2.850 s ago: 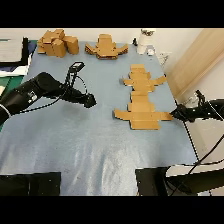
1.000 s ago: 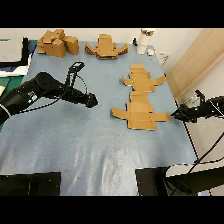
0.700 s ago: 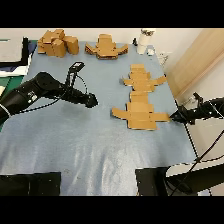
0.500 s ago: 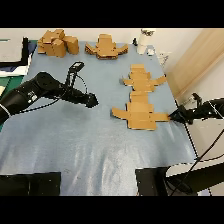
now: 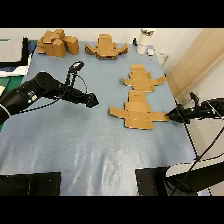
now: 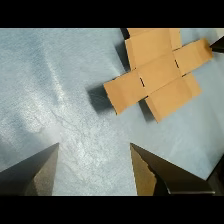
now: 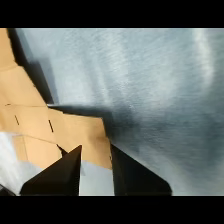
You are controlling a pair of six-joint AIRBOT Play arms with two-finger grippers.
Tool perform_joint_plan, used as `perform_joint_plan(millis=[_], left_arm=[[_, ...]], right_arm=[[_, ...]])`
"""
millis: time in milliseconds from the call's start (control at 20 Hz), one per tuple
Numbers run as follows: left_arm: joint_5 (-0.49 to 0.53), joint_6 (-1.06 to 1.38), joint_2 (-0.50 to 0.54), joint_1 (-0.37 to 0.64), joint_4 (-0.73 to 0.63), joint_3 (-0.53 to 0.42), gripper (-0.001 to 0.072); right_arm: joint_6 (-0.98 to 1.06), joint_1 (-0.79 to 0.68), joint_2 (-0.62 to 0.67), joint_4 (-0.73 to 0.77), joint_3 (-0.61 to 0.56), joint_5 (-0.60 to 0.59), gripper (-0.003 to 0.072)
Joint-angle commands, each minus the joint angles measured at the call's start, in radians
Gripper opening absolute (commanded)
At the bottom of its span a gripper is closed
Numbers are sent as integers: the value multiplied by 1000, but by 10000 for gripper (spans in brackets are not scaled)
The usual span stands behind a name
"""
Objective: Fold the box.
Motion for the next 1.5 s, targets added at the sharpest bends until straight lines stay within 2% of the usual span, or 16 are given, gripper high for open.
perform_joint_plan(millis=[0,400,600,1150,1450], left_arm=[[0,0,0,0,-3,1,693],[0,0,0,0,-3,1,694],[0,0,0,0,-3,1,694],[-1,0,0,0,-4,1,693],[-19,0,0,1,-3,1,693]], right_arm=[[-20,5,1,39,1,-69,212],[-91,160,-8,108,-5,-98,212],[-128,228,-8,193,-5,-94,212],[-143,418,-8,187,-3,98,209],[-141,413,-8,172,-1,195,209]])
